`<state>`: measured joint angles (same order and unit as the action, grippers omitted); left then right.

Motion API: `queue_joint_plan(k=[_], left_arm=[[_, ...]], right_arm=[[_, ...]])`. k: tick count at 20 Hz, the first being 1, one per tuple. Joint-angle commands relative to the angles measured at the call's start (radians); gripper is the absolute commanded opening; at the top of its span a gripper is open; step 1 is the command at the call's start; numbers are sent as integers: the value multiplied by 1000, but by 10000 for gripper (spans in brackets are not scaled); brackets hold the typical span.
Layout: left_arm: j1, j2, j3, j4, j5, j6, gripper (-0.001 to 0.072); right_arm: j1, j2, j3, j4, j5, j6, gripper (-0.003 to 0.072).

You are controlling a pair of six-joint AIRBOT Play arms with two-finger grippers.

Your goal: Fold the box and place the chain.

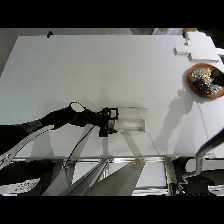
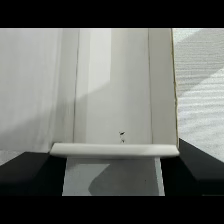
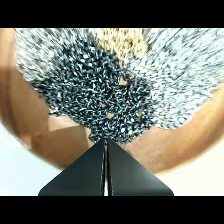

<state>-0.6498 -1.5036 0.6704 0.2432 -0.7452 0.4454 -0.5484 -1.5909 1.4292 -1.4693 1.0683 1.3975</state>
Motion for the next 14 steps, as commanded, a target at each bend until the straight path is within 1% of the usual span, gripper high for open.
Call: queue_joint_plan(k=[1, 3, 8, 14], left_arm=[[0, 0, 0, 0, 0, 0, 66], [0, 0, 0, 0, 0, 0, 66], [0, 0, 0, 0, 0, 0, 67], [0, 0, 0, 0, 0, 0, 67]], right_arm=[[0, 56, 0, 0, -5, -5, 17], [0, 20, 0, -1, -24, -15, 180], [0, -112, 0, -55, -60, -23, 183], [0, -175, 0, -53, -111, -45, 177]])
